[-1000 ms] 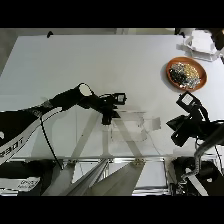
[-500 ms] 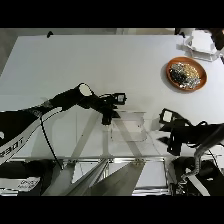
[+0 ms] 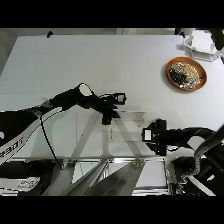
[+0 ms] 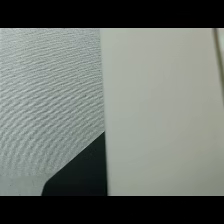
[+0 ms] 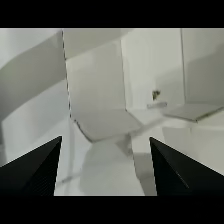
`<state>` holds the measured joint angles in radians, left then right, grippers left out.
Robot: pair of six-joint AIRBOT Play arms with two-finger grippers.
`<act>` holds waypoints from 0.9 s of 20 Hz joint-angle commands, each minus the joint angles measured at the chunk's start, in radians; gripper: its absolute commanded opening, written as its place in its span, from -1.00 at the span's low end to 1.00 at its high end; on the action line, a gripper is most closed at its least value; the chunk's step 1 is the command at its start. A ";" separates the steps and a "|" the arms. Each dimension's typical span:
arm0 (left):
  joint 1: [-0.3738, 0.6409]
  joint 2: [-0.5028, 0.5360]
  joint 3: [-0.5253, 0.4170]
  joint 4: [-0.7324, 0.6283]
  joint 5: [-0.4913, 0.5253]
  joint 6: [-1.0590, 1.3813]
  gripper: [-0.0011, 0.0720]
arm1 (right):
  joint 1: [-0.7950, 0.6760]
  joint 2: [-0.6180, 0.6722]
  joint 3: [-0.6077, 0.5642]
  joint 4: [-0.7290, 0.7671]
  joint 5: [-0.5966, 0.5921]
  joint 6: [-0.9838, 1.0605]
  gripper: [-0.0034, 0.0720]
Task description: Fold the box and place the chain.
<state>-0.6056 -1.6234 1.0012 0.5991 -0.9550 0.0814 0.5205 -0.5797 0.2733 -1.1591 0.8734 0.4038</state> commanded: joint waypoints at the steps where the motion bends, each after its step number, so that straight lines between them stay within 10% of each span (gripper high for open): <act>1: -0.001 0.001 0.000 0.000 0.000 0.000 -0.94 | 0.101 -0.003 -0.114 -0.003 -0.256 -0.039 0.70; 18: -0.001 0.001 0.000 0.000 0.000 0.000 -0.94 | 0.076 -0.005 -0.111 -0.009 -0.417 -0.097 0.70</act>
<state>-0.6056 -1.6234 1.0008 0.5987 -0.9550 0.0814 0.6407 -0.5846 0.1482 -1.1732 0.4660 0.3428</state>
